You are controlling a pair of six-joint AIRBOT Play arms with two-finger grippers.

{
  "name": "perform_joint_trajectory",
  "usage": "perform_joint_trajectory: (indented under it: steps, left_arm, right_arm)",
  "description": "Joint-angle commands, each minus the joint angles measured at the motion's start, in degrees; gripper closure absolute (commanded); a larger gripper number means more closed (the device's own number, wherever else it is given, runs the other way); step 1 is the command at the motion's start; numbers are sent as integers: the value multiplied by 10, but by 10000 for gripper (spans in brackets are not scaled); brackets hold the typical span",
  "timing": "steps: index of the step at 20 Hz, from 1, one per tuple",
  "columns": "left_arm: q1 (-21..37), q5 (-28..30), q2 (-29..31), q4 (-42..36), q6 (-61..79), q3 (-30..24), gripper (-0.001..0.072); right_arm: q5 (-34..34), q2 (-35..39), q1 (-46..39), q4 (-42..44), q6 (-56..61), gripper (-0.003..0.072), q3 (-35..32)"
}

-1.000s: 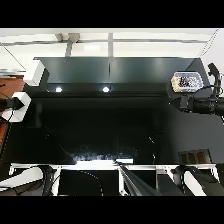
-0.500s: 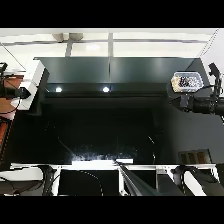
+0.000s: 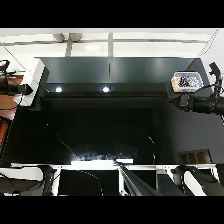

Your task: Fold the box and place the chain.

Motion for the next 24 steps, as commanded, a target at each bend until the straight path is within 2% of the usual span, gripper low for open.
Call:
perform_joint_trajectory:
  steps: [1, 4, 8, 9, 10, 11, 12, 15, 18, 20, 24]
  left_arm:
    - [-1, -34, 17, 13, -4, 4, -6]
    - [-1, -99, 75, 75, -26, 8, -6]
    - [-10, -170, 176, 42, -58, 8, 0]
    - [-16, -194, 201, 30, -69, 8, 74]
    - [-23, -215, 222, 24, -87, 8, 230]
    - [-33, -240, 245, 24, -114, 8, 479]
    - [-43, -264, 264, 23, -120, 7, 680]
    - [-95, -298, 329, 9, -130, 3, 688]
    - [-177, -255, 417, 8, -173, -38, 687]
    - [-239, -210, 478, 9, -181, -97, 687]
    - [-338, -119, 584, 8, -197, -286, 686]
  right_arm:
    - [24, 0, 0, 1, 1, 670, 0]
    - [44, 0, 0, 4, 0, 670, 2]
    - [46, 0, 0, 21, 0, 670, 65]
    - [58, 0, 0, 19, -1, 670, 94]
    - [74, 0, 0, 13, -2, 670, 127]
    - [94, 1, 0, 7, -2, 671, 157]
    - [112, 4, 0, -5, -2, 671, 182]
    - [126, 47, 0, -48, -2, 673, 198]
    - [98, 108, 0, -128, -1, 673, 176]
    - [57, 133, 0, -159, 1, 673, 141]
    - [-63, 141, 0, -123, 4, 674, 5]
